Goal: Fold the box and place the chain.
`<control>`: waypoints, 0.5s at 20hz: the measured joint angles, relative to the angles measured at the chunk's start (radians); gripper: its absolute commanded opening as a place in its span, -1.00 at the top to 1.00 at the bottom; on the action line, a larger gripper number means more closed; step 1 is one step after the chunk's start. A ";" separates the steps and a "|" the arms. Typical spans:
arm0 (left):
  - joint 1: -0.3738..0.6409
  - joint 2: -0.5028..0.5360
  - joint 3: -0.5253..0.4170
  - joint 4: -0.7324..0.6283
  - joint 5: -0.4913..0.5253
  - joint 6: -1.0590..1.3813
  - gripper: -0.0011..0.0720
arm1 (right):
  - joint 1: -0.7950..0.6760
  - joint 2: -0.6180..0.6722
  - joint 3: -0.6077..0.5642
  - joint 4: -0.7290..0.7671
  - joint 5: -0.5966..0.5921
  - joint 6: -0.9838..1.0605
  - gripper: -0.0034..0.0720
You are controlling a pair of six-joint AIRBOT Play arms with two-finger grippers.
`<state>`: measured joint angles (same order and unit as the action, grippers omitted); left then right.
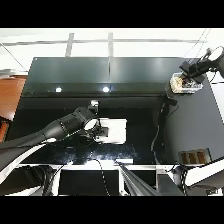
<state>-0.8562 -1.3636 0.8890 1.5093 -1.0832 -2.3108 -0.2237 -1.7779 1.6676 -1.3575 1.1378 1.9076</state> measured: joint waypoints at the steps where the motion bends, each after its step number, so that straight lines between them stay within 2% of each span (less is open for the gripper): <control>1: 0.000 0.000 0.000 0.000 0.000 0.000 0.90 | -0.002 0.020 0.009 0.001 0.011 -0.025 0.84; 10: 0.001 0.000 0.000 0.000 0.002 0.000 0.90 | -0.009 0.322 0.031 0.096 0.028 -0.347 0.85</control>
